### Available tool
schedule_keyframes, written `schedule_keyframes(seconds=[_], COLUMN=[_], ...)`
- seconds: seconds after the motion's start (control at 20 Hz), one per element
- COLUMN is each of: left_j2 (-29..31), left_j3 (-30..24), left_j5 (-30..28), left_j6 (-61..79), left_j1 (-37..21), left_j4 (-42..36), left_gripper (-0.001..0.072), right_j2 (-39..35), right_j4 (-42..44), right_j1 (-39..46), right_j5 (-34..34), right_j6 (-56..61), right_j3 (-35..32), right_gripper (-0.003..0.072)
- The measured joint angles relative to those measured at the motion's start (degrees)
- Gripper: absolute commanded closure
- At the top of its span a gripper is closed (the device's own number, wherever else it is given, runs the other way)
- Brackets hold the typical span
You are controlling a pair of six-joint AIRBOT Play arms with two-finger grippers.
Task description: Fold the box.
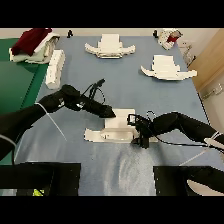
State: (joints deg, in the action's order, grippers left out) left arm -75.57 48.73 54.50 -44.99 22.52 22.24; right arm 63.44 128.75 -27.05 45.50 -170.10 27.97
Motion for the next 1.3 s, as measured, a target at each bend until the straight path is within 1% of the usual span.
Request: schedule_keyframes(seconds=[0.1,0.25,0.4,0.6,0.8,0.85,0.9,0.95,1.1,1.3], left_j2=[4.94,12.87,21.24,31.06,37.81,38.6,39.17,39.3,37.24,30.88], left_j3=[0.31,0.37,-1.33,-7.39,-14.47,-16.0,-17.46,-18.67,-21.0,-21.99], left_j5=[0.57,2.51,3.93,2.73,0.9,0.76,0.46,-0.17,-2.01,-5.29], left_j6=[1.57,2.54,2.84,3.02,5.55,7.89,10.91,13.66,21.42,34.38], left_j1=[-0.22,0.72,3.19,7.48,9.94,10.05,9.97,9.55,6.88,4.96], left_j4=[2.12,9.31,16.44,22.64,28.28,29.35,29.86,29.81,28.46,24.52], left_gripper=[0.0697,0.0697,0.0698,0.0697,0.0691,0.0483,0.0152,0.0055,0.0055,0.0055], right_j2=[0.0,0.0,0.0,0.0,0.0,0.0,0.0,0.0,0.0,0.0], right_j4=[0.0,0.0,0.02,0.02,0.02,0.02,0.02,0.02,0.02,0.04], right_j1=[0.0,0.0,0.0,0.0,0.0,0.0,0.0,0.0,0.0,0.0], right_j5=[0.0,0.0,0.0,0.0,0.0,0.0,0.0,0.0,0.0,0.0], right_j6=[0.0,0.02,0.04,0.04,0.07,0.07,0.07,0.07,0.07,0.07], right_j3=[0.0,0.0,0.0,0.0,0.0,0.0,0.0,0.0,0.0,0.0], right_gripper=[0.0242,0.0242,0.0242,0.0242,0.0242,0.0242,0.0242,0.0242,0.0242,0.0242])
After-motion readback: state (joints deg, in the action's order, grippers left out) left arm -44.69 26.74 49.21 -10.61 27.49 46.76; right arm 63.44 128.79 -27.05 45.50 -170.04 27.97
